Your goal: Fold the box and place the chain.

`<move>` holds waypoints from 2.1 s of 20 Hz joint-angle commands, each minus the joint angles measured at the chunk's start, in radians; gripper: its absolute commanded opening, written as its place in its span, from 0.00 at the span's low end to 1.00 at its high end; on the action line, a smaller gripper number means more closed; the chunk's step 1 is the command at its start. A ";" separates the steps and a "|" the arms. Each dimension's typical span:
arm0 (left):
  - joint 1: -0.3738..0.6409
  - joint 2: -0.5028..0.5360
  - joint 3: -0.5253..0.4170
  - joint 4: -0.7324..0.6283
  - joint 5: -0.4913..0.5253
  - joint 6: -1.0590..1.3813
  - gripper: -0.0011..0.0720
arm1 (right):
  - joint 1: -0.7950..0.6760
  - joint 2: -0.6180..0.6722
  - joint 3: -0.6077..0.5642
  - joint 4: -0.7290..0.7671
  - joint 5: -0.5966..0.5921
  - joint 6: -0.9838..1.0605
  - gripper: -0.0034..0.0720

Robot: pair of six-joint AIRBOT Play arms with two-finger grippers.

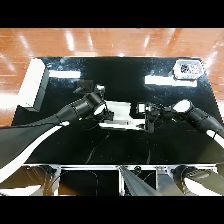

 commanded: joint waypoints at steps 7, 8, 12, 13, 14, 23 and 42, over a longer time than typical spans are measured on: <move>0.001 0.000 -0.009 0.011 0.040 -0.045 0.04 | 0.067 -0.024 -0.002 0.110 -0.108 -0.021 0.98; 0.001 0.000 -0.014 0.010 0.048 -0.050 0.04 | 0.066 -0.024 -0.002 0.106 -0.109 -0.021 0.98; 0.000 0.000 -0.024 0.010 0.083 -0.066 0.04 | 0.066 -0.024 -0.002 0.106 -0.108 -0.021 0.98; 0.000 0.000 -0.024 0.010 0.083 -0.066 0.04 | 0.066 -0.024 -0.002 0.106 -0.108 -0.021 0.98; 0.000 0.000 -0.024 0.010 0.082 -0.065 0.04 | 0.066 -0.024 -0.002 0.107 -0.108 -0.021 0.98; 0.000 0.000 -0.024 0.010 0.082 -0.063 0.04 | 0.067 -0.027 -0.002 0.107 -0.097 -0.022 0.39; -0.003 0.000 -0.024 0.006 0.082 -0.058 0.04 | 0.190 -0.064 -0.001 0.261 -0.231 -0.142 0.34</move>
